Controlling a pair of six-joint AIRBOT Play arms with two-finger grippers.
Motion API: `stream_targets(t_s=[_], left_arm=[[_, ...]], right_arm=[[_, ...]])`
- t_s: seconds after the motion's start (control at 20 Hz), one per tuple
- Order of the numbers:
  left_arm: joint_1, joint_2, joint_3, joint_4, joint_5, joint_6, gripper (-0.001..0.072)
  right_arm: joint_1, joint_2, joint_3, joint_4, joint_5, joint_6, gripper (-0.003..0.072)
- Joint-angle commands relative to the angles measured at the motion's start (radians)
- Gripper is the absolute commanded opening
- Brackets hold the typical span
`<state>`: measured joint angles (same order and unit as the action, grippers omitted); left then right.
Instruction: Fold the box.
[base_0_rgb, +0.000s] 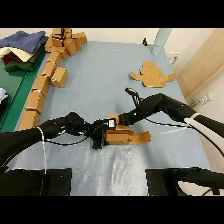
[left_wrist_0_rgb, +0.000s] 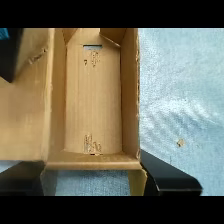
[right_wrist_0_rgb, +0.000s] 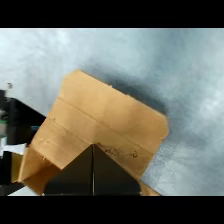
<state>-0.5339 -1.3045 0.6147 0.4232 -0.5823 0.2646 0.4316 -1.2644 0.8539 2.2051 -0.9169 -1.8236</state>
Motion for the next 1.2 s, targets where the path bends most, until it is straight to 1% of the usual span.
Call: stream_targets(t_s=[0.0,0.1,0.2,0.3,0.45,0.5,0.55,0.6,0.65,0.75,0.8,0.9,1.0,1.15], left_arm=[[-0.001,-0.001,0.0,0.0,-0.001,-0.001,0.0525],[-0.001,-0.001,0.0,0.001,-0.001,-0.001,0.0524],[-0.001,-0.001,0.0,0.0,-0.001,-0.001,0.0524],[-0.001,-0.001,0.0,0.0,-0.001,-0.001,0.0525],[-0.001,-0.001,0.0,0.0,-0.001,-0.001,0.0525],[-0.001,-0.001,0.0,0.0,-0.001,-0.001,0.0524],[-0.001,-0.001,0.0,0.0,-0.001,-0.001,0.0525],[-0.001,-0.001,0.0,0.0,-0.001,-0.001,0.0525],[-0.001,-0.001,0.0,0.0,-0.001,-0.001,0.0525],[-0.001,-0.001,0.0,0.0,-0.001,-0.001,0.0524],[-0.001,-0.001,0.0,0.0,-0.001,-0.001,0.0524],[-0.001,-0.001,0.0,0.0,-0.001,-0.001,0.0524],[-0.001,-0.001,0.0,0.0,-0.001,-0.001,0.0525],[-0.001,-0.001,0.0,0.0,-0.001,-0.001,0.0525]], right_arm=[[0.0,0.14,0.019,-0.076,-0.006,-0.038,0.0003],[0.001,0.246,0.018,-0.14,-0.038,-0.037,0.0003],[0.001,0.349,-0.01,-0.172,-0.087,-0.037,0.0003],[0.001,0.464,-0.095,-0.18,-0.13,-0.06,0.0003],[0.001,0.615,-0.249,-0.172,-0.204,-0.212,0.0013],[0.001,0.647,-0.288,-0.186,-0.22,-0.255,0.019],[0.001,0.667,-0.322,-0.212,-0.22,-0.299,0.042],[0.001,0.672,-0.346,-0.255,-0.211,-0.34,0.0439],[0.001,0.668,-0.36,-0.305,-0.19,-0.378,0.0439],[0.001,0.64,-0.378,-0.368,-0.11,-0.489,0.0439],[0.001,0.611,-0.386,-0.367,-0.051,-0.555,0.0439],[0.001,0.536,-0.389,-0.336,0.026,-0.684,0.0439],[0.001,0.467,-0.389,-0.281,0.077,-0.789,0.0439],[0.001,0.393,-0.389,-0.174,0.122,-0.943,0.044]])
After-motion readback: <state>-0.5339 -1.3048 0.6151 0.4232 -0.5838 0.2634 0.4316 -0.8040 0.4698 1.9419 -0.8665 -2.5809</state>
